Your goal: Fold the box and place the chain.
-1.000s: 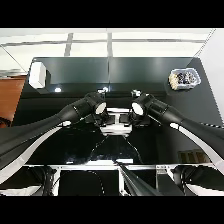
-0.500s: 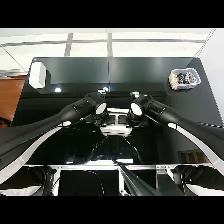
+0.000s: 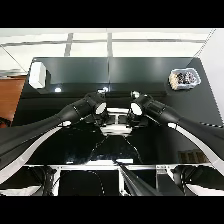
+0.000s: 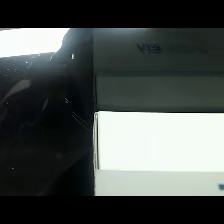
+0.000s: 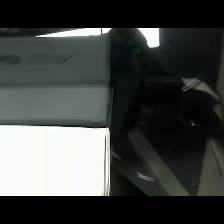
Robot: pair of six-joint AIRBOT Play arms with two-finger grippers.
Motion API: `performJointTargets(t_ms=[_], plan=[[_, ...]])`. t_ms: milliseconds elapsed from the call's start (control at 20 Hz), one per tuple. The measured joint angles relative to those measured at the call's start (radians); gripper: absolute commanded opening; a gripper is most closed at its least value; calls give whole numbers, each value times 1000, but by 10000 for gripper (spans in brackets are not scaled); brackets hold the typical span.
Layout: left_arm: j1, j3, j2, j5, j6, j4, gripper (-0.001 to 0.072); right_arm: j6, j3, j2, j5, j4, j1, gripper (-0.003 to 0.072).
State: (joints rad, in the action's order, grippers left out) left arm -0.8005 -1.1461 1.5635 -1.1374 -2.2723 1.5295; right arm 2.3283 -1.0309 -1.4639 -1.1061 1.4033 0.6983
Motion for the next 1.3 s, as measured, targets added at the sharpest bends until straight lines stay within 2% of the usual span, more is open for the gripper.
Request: performJointTargets(t_ms=[100, 150, 200, 400, 550, 750, 900, 1100, 1300], plan=[[0, 0, 0, 0, -2, 0, 30, -6, 0, 0, -2, 2, 0, 20], [0, 0, 0, 0, -3, 0, 31, -13, 0, 0, -2, 2, 0, 157], [0, 0, 0, 0, -5, 0, 30, -21, -1, 2, -7, 3, 0, 367], [0, 0, 0, -7, -4, 0, 31, -123, -32, 45, -50, 12, -6, 372], [0, 0, 0, -11, -1, 6, 31, -192, -56, 150, -108, 65, -8, 372], [0, 0, 0, -16, -3, 18, 31, -230, -67, 340, -232, 294, -50, 373], [0, 0, -1, -21, -17, 24, 31, -277, -70, 438, -299, 436, -165, 372], [14, 2, -20, -27, -28, 34, 31, -332, -70, 485, -294, 479, -335, 372], [27, 2, -39, 0, -31, 38, 31, -356, -60, 496, -205, 438, -441, 372]])
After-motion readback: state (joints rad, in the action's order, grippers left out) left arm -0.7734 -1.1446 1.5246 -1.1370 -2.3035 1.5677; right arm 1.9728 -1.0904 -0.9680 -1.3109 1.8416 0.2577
